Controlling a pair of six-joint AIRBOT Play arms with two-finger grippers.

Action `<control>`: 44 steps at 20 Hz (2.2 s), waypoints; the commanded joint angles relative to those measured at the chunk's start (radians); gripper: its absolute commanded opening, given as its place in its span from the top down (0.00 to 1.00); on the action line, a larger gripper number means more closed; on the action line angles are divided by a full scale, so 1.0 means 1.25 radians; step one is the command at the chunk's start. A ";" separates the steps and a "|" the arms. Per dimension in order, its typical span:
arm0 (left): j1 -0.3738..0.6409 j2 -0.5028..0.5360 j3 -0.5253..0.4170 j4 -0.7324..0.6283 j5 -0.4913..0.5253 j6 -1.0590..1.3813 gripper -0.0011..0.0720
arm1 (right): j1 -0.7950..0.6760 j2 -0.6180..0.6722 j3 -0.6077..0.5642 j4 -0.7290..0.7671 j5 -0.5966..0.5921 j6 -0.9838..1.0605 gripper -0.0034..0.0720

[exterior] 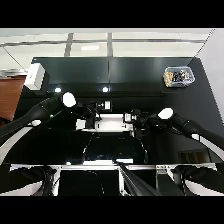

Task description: Fold the box and place the chain.

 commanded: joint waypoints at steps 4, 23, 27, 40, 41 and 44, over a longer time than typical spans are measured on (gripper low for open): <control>0.000 0.000 0.001 -0.002 -0.002 -0.001 0.95 | 0.000 -0.015 0.018 -0.056 -0.005 0.092 0.01; 0.000 0.000 0.001 -0.003 0.000 -0.002 0.95 | 0.002 -0.019 0.020 -0.085 -0.014 0.127 0.01; 0.000 0.000 0.001 -0.003 0.001 -0.002 0.95 | 0.006 -0.019 0.020 -0.092 -0.014 0.128 0.01; 0.000 0.000 0.001 -0.030 0.017 -0.006 0.95 | 0.018 -0.019 0.019 -0.115 -0.017 0.135 0.32; 0.000 0.000 0.001 -0.030 0.018 -0.006 0.95 | 0.017 -0.019 0.020 -0.114 -0.019 0.136 0.34; 0.000 0.000 0.001 -0.029 0.015 -0.006 0.95 | 0.017 -0.019 0.020 -0.114 -0.019 0.136 0.34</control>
